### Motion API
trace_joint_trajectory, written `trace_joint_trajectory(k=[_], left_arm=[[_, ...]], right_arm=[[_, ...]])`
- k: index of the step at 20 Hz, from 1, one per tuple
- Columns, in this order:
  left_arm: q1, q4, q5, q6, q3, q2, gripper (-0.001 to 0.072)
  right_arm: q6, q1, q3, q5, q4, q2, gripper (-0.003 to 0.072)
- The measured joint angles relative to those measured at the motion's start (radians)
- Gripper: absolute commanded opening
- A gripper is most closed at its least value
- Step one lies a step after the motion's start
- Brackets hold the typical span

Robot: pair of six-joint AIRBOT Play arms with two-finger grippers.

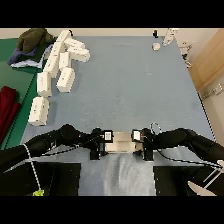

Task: Fold the box.

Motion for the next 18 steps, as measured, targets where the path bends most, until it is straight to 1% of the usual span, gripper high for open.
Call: trace_joint_trajectory(k=[16,17,18], left_arm=[[0.000,0.001,0.000,-0.003,0.000,0.000,0.0469],[0.000,0.001,0.000,-0.003,0.000,0.000,0.0469],[0.000,0.001,0.000,-0.003,0.000,0.000,0.0469]], right_arm=[[0.000,0.000,0.000,-0.001,0.000,0.000,0.0513],[0.001,0.000,0.000,-0.003,0.000,0.000,0.0563],[0.001,0.000,0.000,-0.003,0.000,0.000,0.0670]])
